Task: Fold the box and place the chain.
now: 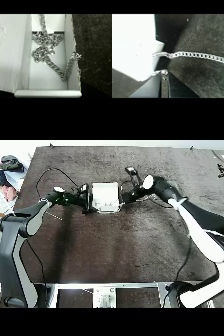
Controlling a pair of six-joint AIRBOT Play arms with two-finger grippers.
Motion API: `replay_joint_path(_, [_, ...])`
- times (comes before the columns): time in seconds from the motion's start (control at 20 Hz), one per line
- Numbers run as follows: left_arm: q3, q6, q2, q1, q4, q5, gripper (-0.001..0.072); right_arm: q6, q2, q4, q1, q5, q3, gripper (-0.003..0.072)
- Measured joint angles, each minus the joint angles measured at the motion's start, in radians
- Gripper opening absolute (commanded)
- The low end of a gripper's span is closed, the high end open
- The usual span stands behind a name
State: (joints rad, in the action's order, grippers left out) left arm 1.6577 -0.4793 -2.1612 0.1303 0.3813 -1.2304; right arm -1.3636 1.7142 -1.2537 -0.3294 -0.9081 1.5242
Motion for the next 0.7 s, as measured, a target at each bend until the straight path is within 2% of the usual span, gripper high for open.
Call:
replay_joint_path(0.15, [0.0,0.0,0.0,0.0,0.0,0.0,0.0418,0.001,-0.122,0.013,-0.002,0.002,0.001,0.0012])
replay_joint_path(0.35, [0.0,0.0,0.0,0.0,0.0,0.0,0.0418,0.021,-0.24,0.055,-0.03,0.106,0.006,0.0012])
replay_joint_path(0.7, [0.0,0.0,0.0,0.0,0.0,0.0,0.0418,0.071,-0.269,0.074,-0.119,0.326,0.093,0.0012])
